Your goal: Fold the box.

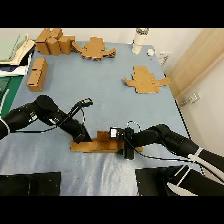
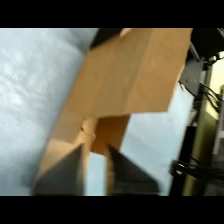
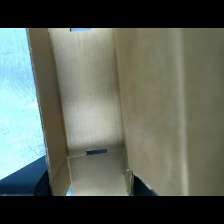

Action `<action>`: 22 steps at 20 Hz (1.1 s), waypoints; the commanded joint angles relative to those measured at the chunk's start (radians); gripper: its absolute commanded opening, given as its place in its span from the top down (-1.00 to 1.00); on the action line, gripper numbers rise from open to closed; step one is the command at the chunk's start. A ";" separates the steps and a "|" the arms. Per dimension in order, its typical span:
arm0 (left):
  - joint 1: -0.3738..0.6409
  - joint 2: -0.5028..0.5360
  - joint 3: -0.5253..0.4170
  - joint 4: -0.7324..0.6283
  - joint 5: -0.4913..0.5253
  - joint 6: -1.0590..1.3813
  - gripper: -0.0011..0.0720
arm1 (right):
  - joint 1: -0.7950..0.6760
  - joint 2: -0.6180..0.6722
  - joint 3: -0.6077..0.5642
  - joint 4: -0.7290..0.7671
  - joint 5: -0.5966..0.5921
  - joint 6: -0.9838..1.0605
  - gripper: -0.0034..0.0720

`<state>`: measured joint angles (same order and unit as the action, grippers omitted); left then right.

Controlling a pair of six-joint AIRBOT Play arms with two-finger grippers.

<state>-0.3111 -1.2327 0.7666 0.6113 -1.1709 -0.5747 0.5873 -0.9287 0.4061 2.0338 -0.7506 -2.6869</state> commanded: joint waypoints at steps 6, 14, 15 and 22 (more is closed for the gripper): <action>-0.057 -0.025 0.015 -0.328 0.117 -0.245 0.93 | 0.001 0.000 0.000 0.000 -0.002 0.000 -0.44; -0.053 -0.272 0.139 -0.280 0.217 -0.291 0.93 | 0.001 0.000 0.000 -0.003 -0.013 0.000 -0.44; -0.053 -0.294 0.140 -0.270 0.216 -0.304 0.93 | 0.000 0.000 0.000 -0.003 -0.013 0.000 -0.44; -0.053 -0.364 0.140 -0.242 0.143 -0.258 0.93 | 0.001 0.000 0.000 -0.003 -0.013 0.000 -0.44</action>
